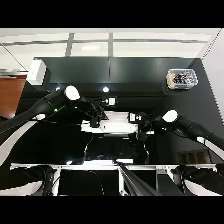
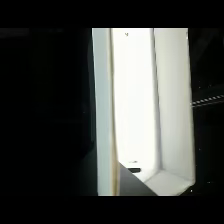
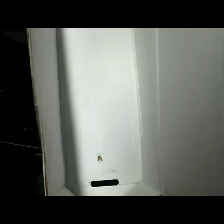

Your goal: Fold the box and place the chain.

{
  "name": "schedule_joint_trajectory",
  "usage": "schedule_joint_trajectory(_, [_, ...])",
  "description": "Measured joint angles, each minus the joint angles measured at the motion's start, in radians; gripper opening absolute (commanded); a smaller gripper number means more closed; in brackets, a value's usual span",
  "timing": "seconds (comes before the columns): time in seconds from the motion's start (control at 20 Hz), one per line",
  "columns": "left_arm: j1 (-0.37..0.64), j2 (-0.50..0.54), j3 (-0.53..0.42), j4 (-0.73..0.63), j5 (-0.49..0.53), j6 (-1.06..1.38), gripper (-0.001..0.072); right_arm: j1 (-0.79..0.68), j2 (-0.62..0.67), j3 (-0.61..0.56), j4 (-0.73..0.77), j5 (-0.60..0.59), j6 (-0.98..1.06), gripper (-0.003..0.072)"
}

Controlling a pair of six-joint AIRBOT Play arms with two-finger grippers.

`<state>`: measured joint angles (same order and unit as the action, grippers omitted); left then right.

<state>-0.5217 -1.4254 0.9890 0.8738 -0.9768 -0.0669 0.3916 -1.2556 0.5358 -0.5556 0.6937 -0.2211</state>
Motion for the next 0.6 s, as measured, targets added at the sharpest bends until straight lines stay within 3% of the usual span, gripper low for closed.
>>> schedule_joint_trajectory(0.1, [0.0,0.0,0.0,-0.007,0.002,0.0,0.0029,0.0,0.0,0.0,0.0,0.0,0.0,0.039])
schedule_joint_trajectory(0.15, [0.0,0.0,0.0,-0.008,0.002,0.0,0.0069,0.0,0.0,0.0,-0.001,0.0,0.0,0.039])
schedule_joint_trajectory(0.2, [0.002,0.0,0.001,-0.013,0.003,-0.001,0.0244,0.0,0.0,0.0,-0.001,0.0,-0.001,0.039])
schedule_joint_trajectory(0.25, [0.006,0.002,0.005,-0.016,0.006,-0.008,0.0353,0.0,0.0,0.0,-0.001,0.0,-0.001,0.039])
schedule_joint_trajectory(0.35, [0.021,0.009,0.018,0.001,-0.001,-0.043,0.0473,0.0,0.0,0.0,-0.002,0.0,-0.002,0.039])
schedule_joint_trajectory(0.45, [0.043,0.03,0.041,0.036,-0.021,-0.1,0.0474,0.0,0.0,0.0,-0.002,0.0,-0.002,0.039])
schedule_joint_trajectory(0.5, [0.057,0.046,0.054,0.073,-0.056,-0.141,0.0473,0.0,0.0,0.0,-0.002,0.0,-0.002,0.0349])
schedule_joint_trajectory(0.55, [0.073,0.068,0.068,0.117,-0.091,-0.196,0.0463,0.0,0.0,0.0,-0.003,0.001,-0.002,0.0163])
schedule_joint_trajectory(0.6, [0.089,0.087,0.077,0.159,-0.121,-0.251,0.0444,0.0,0.0,0.0,-0.003,0.001,-0.002,0.0082])
